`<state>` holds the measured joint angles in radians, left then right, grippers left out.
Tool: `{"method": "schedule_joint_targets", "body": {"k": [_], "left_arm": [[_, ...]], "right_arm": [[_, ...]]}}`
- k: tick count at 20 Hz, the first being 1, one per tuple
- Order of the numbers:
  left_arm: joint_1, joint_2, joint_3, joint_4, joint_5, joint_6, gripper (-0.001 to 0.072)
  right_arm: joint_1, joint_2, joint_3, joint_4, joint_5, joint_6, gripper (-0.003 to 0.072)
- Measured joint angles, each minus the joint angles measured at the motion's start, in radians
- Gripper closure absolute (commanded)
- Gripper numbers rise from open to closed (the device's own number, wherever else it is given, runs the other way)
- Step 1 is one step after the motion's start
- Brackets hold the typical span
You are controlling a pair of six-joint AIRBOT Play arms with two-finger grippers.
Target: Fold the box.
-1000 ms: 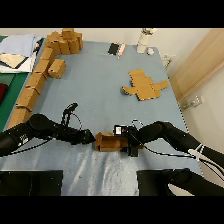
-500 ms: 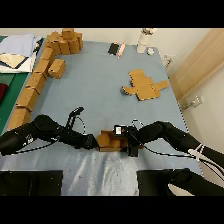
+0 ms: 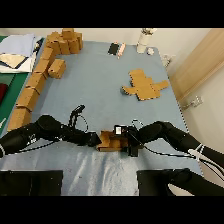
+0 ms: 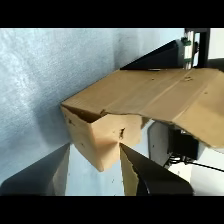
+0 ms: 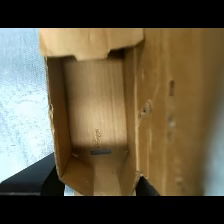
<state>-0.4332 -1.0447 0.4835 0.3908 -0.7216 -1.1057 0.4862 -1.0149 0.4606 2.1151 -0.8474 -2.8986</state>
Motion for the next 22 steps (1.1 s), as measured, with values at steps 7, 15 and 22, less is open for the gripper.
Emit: {"method": "schedule_joint_targets", "body": {"k": [7,15,22], "left_arm": [[-0.019,-0.001,0.014,-0.033,0.023,0.005,0.022],[-0.029,-0.001,0.023,-0.065,0.043,0.016,0.022],[-0.102,-0.004,0.073,0.16,0.093,-0.24,0.0221]], "right_arm": [[0.0,0.0,0.0,0.0,0.0,0.0,0.0247],[0.0,0.0,0.0,0.0,0.0,0.0,0.0247],[0.0,0.0,0.0,0.0,0.0,0.0,0.0247]]}}
